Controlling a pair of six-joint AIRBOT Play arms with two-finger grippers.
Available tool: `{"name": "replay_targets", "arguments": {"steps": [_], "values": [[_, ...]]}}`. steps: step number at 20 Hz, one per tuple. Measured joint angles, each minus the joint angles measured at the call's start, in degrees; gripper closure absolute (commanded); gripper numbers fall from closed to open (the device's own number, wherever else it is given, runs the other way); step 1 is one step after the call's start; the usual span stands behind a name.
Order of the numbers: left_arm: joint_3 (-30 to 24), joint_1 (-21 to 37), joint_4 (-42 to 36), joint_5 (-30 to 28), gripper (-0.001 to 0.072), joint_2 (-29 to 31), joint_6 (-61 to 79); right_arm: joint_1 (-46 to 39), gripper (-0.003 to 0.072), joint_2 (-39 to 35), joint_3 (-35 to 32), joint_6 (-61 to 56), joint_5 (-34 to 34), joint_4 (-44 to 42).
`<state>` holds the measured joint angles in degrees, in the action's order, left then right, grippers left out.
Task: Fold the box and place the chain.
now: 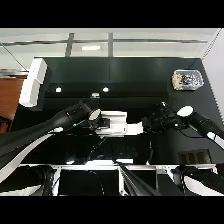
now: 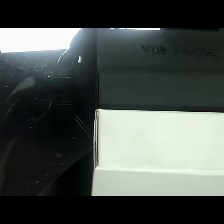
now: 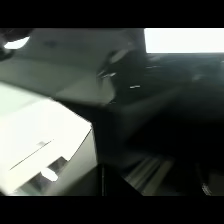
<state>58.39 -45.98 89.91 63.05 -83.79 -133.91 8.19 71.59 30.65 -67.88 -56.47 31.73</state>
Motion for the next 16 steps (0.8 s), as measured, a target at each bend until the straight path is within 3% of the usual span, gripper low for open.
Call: {"name": "replay_targets", "arguments": {"steps": [1,2,3,11,12,16], "values": [[0.0,0.0,0.0,0.0,0.0675,0.0,0.0,0.1,0.0608,0.3,0.5,1.1,-1.5,-0.3],[0.0,0.0,0.0,0.0,0.0675,0.0,0.0,0.2,0.0305,0.4,1.1,2.1,-3.1,-0.7],[0.0,0.0,0.0,0.0,0.0675,0.0,0.0,0.2,0.0048,0.6,1.8,2.8,-4.4,-0.9],[0.0,0.0,0.0,0.0,0.0675,0.0,0.0,2.0,0.0048,0.9,5.4,5.4,-9.6,-2.5],[0.0,0.0,0.0,0.0,0.0675,0.0,0.0,2.9,0.0170,0.9,5.5,5.5,-9.4,-2.7],[0.0,0.0,0.0,0.0,0.0675,0.0,0.0,7.7,0.0215,0.9,5.7,4.9,-5.0,-3.4]]}}
